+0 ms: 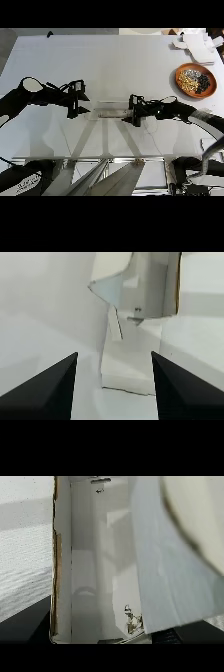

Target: Fold the box and place the chain.

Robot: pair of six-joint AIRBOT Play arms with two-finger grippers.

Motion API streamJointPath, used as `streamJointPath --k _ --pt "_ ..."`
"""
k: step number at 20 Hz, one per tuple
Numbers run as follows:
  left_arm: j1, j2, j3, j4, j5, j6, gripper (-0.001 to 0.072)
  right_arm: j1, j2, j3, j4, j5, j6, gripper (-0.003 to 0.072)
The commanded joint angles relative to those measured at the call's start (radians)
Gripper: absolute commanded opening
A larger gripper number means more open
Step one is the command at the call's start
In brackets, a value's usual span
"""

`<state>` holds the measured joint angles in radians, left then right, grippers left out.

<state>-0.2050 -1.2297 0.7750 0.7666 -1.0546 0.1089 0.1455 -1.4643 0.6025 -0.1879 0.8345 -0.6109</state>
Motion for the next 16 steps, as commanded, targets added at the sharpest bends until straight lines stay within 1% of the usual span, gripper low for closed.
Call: streamJointPath --k 1,3,5,6,8,10,16 --pt "-0.013 -0.04 -0.019 0.025 0.027 0.089 0.0527 0.001 0.0 0.0 0.001 0.0 0.0 0.0504" --pt "-0.04 -0.082 -0.019 -0.003 0.052 0.145 0.0527 0.001 0.0 0.0 0.001 0.0 0.0 0.0504" --pt "-0.077 -0.117 -0.019 -0.026 0.114 0.179 0.052 0.001 0.0 0.0 0.001 0.0 0.0 0.0504" --pt "-0.094 -0.134 -0.019 -0.024 0.148 0.181 0.0504 0.001 0.0 0.0 0.001 0.0 0.0 0.0504" --pt "-0.116 -0.158 -0.019 -0.017 0.188 0.182 0.0503 0.001 0.0 0.0 0.001 0.0 0.0 0.0504" --pt "-0.127 -0.167 -0.019 -0.015 0.181 0.183 0.0502 0.001 0.0 0.0 0.001 0.0 0.0 0.0504" --pt "-0.128 -0.167 -0.019 -0.009 0.093 0.255 0.0491 0.001 0.0 0.0 0.001 0.0 0.0 0.0504"
